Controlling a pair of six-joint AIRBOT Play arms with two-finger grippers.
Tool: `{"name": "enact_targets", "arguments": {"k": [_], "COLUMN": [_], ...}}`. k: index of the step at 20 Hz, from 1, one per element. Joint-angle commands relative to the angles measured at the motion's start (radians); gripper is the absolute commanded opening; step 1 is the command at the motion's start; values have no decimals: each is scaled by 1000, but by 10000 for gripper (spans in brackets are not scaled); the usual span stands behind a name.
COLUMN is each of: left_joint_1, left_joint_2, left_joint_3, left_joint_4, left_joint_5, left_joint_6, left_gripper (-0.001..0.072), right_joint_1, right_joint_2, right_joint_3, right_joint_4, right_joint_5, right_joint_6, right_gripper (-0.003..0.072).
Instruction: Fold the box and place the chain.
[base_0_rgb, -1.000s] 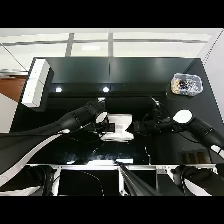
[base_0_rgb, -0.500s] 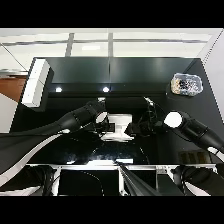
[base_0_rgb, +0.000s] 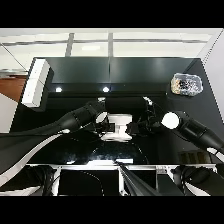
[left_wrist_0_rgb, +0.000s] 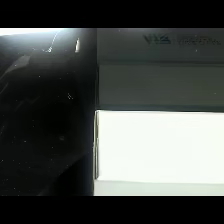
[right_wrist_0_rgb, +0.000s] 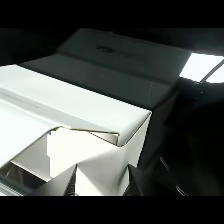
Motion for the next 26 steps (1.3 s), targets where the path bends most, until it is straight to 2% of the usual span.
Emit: {"name": "enact_targets", "arguments": {"k": [1, 7, 12, 13, 14, 18, 19, 26], "left_joint_1": [0, 0, 0, 0, 0, 0, 0, 0], "left_joint_2": [0, 0, 1, 1, 1, 0, 0, 0], "left_joint_3": [0, 0, 0, 0, 0, 0, 0, 0], "left_joint_4": [1, 1, 1, 1, 1, 1, 1, 1], "left_joint_5": [-1, 0, -1, -1, -1, 0, 0, 0], "left_joint_6": [0, 0, 0, 0, 0, 0, 0, 0], "left_gripper": [34, 34, 34, 34, 34, 34, 34, 34], "right_joint_1": [4, 103, 143, 152, 161, 199, 205, 206], "right_joint_2": [-14, -111, -193, -205, -216, -267, -281, -309], "right_joint_3": [6, 97, 177, 190, 202, 270, 290, 320], "right_joint_4": [-46, -191, -293, -317, -343, -458, -469, -473], "right_joint_5": [9, 19, 97, 114, 130, 224, 243, 258], "right_joint_6": [48, 157, 240, 264, 283, 388, 399, 497], "right_gripper": [362, 362, 354, 348, 301, 284, 236, 228]}}
